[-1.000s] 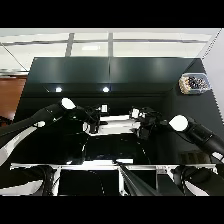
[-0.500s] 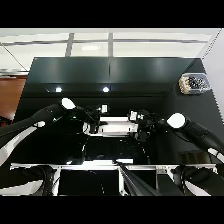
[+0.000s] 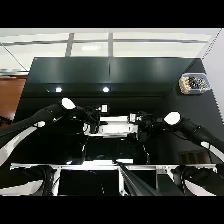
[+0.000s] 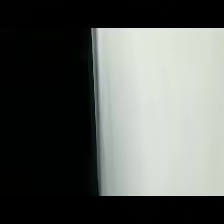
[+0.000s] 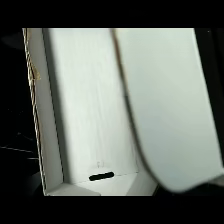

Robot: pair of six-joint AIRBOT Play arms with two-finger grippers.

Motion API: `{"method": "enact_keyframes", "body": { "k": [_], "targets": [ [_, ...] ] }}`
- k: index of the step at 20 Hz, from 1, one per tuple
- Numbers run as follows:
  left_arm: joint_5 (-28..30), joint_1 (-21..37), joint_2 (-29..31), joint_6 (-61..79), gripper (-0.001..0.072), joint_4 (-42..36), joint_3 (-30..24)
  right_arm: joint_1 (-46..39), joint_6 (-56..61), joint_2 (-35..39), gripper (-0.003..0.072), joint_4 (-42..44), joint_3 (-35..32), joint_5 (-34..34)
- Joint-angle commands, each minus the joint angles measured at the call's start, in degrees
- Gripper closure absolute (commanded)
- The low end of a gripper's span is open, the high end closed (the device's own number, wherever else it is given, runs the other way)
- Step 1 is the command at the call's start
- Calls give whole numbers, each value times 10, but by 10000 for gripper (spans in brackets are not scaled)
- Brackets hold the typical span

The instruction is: Fold the box and place the chain.

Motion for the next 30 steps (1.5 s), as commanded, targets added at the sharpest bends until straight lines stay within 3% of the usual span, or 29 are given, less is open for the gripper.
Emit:
{"method": "enact_keyframes", "body": {
  "k": [1, 30],
  "targets": [
    [1, 0, 0, 1, 686, 0, 0, -10, -32, -7, -22, 20, 0, 3],
    [3, 0, 0, -1, 685, 0, 0, 9, -43, -37, -22, 15, 0, -15]
  ]
}}
